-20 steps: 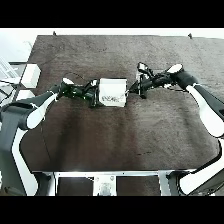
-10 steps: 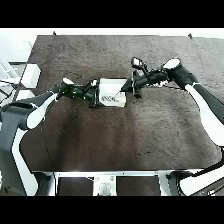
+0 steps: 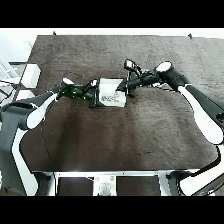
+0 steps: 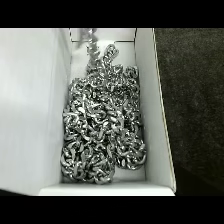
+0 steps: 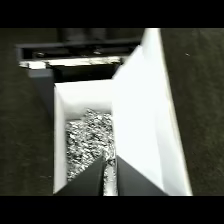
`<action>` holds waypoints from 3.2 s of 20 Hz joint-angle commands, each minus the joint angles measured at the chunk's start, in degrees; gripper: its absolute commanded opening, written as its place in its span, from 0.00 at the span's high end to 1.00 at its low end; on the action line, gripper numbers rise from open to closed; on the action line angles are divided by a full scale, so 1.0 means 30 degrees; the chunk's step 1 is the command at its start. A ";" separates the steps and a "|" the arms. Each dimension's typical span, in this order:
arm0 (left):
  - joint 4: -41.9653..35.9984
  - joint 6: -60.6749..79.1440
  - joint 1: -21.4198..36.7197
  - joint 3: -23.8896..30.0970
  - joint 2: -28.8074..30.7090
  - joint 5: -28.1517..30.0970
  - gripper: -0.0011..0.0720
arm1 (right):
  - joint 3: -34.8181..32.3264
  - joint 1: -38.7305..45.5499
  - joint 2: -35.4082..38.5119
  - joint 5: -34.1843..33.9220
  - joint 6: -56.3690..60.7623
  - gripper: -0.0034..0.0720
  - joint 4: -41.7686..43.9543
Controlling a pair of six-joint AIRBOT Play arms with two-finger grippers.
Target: Fold the box and place the chain.
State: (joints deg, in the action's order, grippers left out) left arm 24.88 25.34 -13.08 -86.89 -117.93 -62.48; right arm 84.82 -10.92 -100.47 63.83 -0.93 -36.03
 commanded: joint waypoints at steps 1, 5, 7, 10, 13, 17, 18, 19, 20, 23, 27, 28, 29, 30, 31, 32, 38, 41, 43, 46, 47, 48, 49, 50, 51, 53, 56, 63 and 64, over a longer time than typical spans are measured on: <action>0.0000 0.0000 0.0007 0.0007 0.0000 0.0007 0.46 | 0.0015 0.0022 -0.0146 -0.0488 0.0036 0.74 0.0022; 0.0000 0.0007 0.0007 0.0007 0.0000 0.0007 0.46 | 0.0015 0.0007 0.0124 -0.0393 0.0831 0.28 0.0087; 0.0000 0.0000 0.0007 0.0007 0.0000 -0.0015 0.46 | 0.0015 -0.0022 0.0597 0.0437 0.0823 0.29 0.0736; 0.0000 0.0000 0.0007 0.0007 0.0000 -0.0015 0.46 | 0.0015 0.0299 0.1923 0.1785 0.0991 0.47 0.1246; 0.0000 0.0000 0.0007 0.0007 0.0000 -0.0015 0.46 | 0.0109 0.1413 0.2863 0.0007 0.2958 0.60 0.2390; 0.0000 0.0007 0.0007 0.0007 0.0000 -0.0015 0.46 | 0.0882 0.2980 0.2688 -0.2397 0.4634 0.69 0.5195; 0.0000 0.0000 0.0007 0.0007 0.0000 -0.0007 0.46 | 0.1042 0.3082 0.2463 -0.2834 0.4605 0.69 0.5603; 0.0000 0.0007 0.0007 0.0007 0.0000 -0.0007 0.46 | 0.1231 0.3089 0.2091 -0.2710 0.4138 0.80 0.6317; 0.0000 0.0007 0.0007 0.0007 0.0000 -0.0015 0.46 | 0.1326 0.3089 0.1676 -0.2193 0.2761 0.94 0.7220; 0.0000 0.0000 0.0007 0.0007 0.0000 -0.0015 0.46 | 0.1530 0.3075 0.0175 -0.1974 0.2222 0.94 0.7876; 0.0000 0.0000 0.0007 0.0007 0.0000 -0.0015 0.46 | 0.1530 0.2973 -0.1887 -0.1734 0.3308 0.94 0.7074; 0.0000 0.0000 0.0007 0.0007 0.0000 -0.0015 0.46 | 0.1530 0.2820 -0.2222 -0.1588 0.3716 0.94 0.6470; 0.0000 0.0000 0.0007 0.0007 0.0000 -0.0015 0.46 | 0.1523 0.2637 -0.2484 -0.1137 0.4044 0.94 0.5734; 0.0000 0.0000 0.0007 0.0007 0.0000 -0.0007 0.46 | 0.1523 0.2419 -0.2601 -0.0488 0.4328 0.94 0.5049; 0.0000 0.0000 0.0007 0.0007 0.0000 -0.0007 0.46 | 0.1530 0.2171 -0.2608 0.0102 0.4335 0.94 0.4379; 0.0000 0.0000 0.0007 0.0007 0.0000 -0.0007 0.46 | 0.1530 0.1894 -0.2601 0.0780 0.4335 0.94 0.3942; 0.0000 0.0007 0.0007 0.0007 0.0000 -0.0007 0.46 | 0.1530 -0.0153 -0.2135 0.3337 0.5581 0.94 0.0634; 0.0000 0.0007 0.0007 0.0007 0.0000 -0.0007 0.46 | 0.1530 -0.0612 -0.1107 0.2783 0.5093 0.94 0.0495; 0.0000 0.0007 0.0007 0.0007 0.0000 0.0000 0.46 | 0.1523 -0.0743 -0.0823 0.2579 0.5450 0.94 -0.0590; 0.0000 0.0000 0.0007 0.0007 0.0000 0.0015 0.46 | 0.1137 -0.0699 -0.0918 0.2543 0.5887 0.93 -0.2127; 0.0000 0.0007 0.0007 0.0007 0.0000 0.0015 0.46 | 0.1100 -0.0699 -0.0918 0.2594 0.5880 0.81 -0.2157; 0.0000 0.0007 0.0007 0.0007 0.0000 0.0015 0.46 | 0.1100 -0.0707 -0.0903 0.2594 0.5880 0.67 -0.2135; 0.0000 0.0007 0.0007 0.0007 0.0000 0.0007 0.46 | 0.1107 -0.0736 -0.0896 0.2594 0.5872 0.60 -0.2135; 0.0000 0.0007 0.0007 0.0007 0.0000 0.0007 0.46 | 0.1107 -0.0765 -0.0896 0.2594 0.5872 0.51 -0.2120; 0.0000 0.0007 0.0007 0.0007 0.0000 0.0015 0.46 | 0.1107 -0.0765 -0.0896 0.2594 0.5880 0.42 -0.2106; 0.0000 0.0007 0.0007 0.0007 0.0000 0.0015 0.46 | 0.1107 -0.0765 -0.0903 0.2594 0.5880 0.40 -0.2062; 0.0000 0.0007 0.0007 0.0007 0.0000 0.0022 0.46 | 0.1100 -0.1020 -0.0903 0.2572 0.5865 0.37 -0.2076; 0.0000 0.0007 0.0007 0.0007 0.0000 0.0029 0.46 | 0.1078 -0.1377 -0.1129 0.1756 0.4648 0.19 -0.2084; 0.0000 0.0007 0.0007 0.0007 0.0000 0.0022 0.46 | 0.1013 -0.1377 -0.1144 0.1362 0.4641 0.19 -0.2084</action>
State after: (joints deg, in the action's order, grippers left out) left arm 24.86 25.34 -13.08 -86.89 -117.93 -62.39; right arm 88.01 -14.92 -103.70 69.82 14.04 -42.22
